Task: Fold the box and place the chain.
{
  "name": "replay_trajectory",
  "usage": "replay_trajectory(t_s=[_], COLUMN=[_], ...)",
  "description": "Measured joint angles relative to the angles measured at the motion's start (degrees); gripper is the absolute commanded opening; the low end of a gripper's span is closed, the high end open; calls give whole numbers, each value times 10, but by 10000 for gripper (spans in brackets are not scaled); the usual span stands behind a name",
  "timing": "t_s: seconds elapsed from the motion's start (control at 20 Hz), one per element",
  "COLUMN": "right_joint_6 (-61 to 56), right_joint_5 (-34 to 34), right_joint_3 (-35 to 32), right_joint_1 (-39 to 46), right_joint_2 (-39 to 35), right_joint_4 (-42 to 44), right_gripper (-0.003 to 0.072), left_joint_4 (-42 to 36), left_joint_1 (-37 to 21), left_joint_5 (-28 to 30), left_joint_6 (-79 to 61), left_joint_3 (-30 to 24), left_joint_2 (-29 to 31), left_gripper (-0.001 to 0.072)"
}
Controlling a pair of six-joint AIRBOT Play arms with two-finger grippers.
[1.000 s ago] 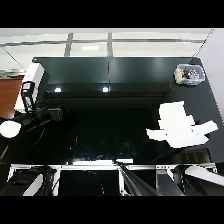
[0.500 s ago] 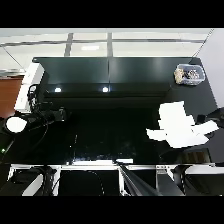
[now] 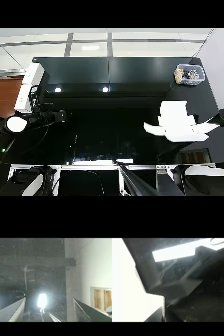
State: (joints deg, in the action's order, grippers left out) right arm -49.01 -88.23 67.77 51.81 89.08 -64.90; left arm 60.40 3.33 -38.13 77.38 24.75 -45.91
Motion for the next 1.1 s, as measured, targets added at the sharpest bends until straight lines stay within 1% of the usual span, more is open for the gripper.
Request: replay_trajectory(t_s=[0.1, 0.3, 0.4, 0.5, 0.6, 0.7, 0.85, 1.0, 1.05, 1.1], right_joint_6=[4, 24, 45, 70, 89, 101, 118, 130, 132, 133], right_joint_5=[2, 17, 42, 87, 146, 219, 333, 437, 469, 496], right_joint_3=[-15, -71, -128, -202, -284, -363, -458, -511, -520, -527], right_joint_1=[-1, -7, -25, -65, -124, -199, -331, -464, -505, -538], right_joint_2=[-26, -98, -152, -215, -280, -338, -391, -411, -415, -417], right_joint_4=[15, 114, 175, 231, 279, 331, 422, 489, 506, 516], right_gripper=[12, 12, 12, 12, 12, 12, 13, 13, 13, 13], left_joint_4=[0, 0, -4, -23, -61, -108, -177, -241, -259, -273], left_joint_1=[0, 0, 1, 7, 16, 27, 45, 67, 73, 77], left_joint_5=[0, 7, 3, 1, 6, 14, 17, 1, -12, -37], left_joint_6=[0, 0, -8, -33, -72, -111, -168, -218, -231, -245], left_joint_3=[0, 0, 0, 0, 0, 2, 21, 68, 89, 113], left_joint_2=[0, 0, -1, -2, -3, -9, -40, -109, -138, -173], left_gripper=[703, 703, 703, 703, 702, 701, 701, 701, 701, 701])
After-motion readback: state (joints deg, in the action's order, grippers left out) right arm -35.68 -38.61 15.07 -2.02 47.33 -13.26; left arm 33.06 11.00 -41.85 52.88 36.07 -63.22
